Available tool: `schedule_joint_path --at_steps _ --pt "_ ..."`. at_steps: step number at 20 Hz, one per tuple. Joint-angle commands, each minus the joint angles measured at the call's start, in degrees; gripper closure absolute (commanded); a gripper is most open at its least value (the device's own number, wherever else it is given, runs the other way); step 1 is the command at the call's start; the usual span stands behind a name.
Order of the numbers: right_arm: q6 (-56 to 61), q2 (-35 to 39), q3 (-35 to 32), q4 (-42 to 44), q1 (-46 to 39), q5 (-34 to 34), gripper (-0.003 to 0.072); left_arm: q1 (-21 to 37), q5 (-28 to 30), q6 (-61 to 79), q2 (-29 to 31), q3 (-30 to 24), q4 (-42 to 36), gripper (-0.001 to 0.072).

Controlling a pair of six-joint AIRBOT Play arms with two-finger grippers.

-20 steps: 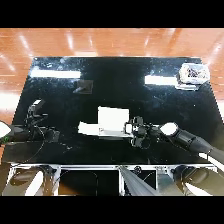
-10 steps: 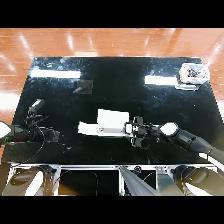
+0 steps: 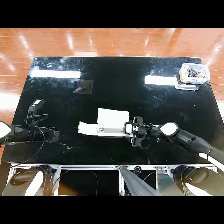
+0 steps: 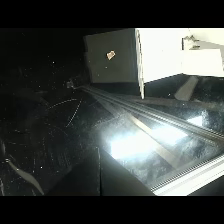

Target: Fold the box and place the chain.

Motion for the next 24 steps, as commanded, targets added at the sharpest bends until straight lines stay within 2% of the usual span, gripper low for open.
schedule_joint_path --at_steps 1,15,16,17,24 --pt "0.02 0.02 0.07 0.0 0.02 0.0 0.019 0.07 0.07 0.02 -0.04 -0.04 0.0 0.069" --pt "-0.35 0.02 0.04 0.0 0.02 0.0 0.019 0.07 0.02 0.02 -0.04 -0.04 0.0 0.069" --pt "-0.35 0.02 0.07 0.0 0.02 0.0 0.017 0.07 0.02 0.02 -0.04 -0.04 0.0 0.069" --pt "-0.35 0.02 0.04 0.0 0.02 -0.02 0.0112 0.07 0.0 0.02 -0.04 -0.04 0.0 0.069" --pt "-0.35 0.02 0.07 0.0 0.02 -0.02 0.0112 0.07 0.0 0.02 -0.04 -0.04 0.0 0.069"
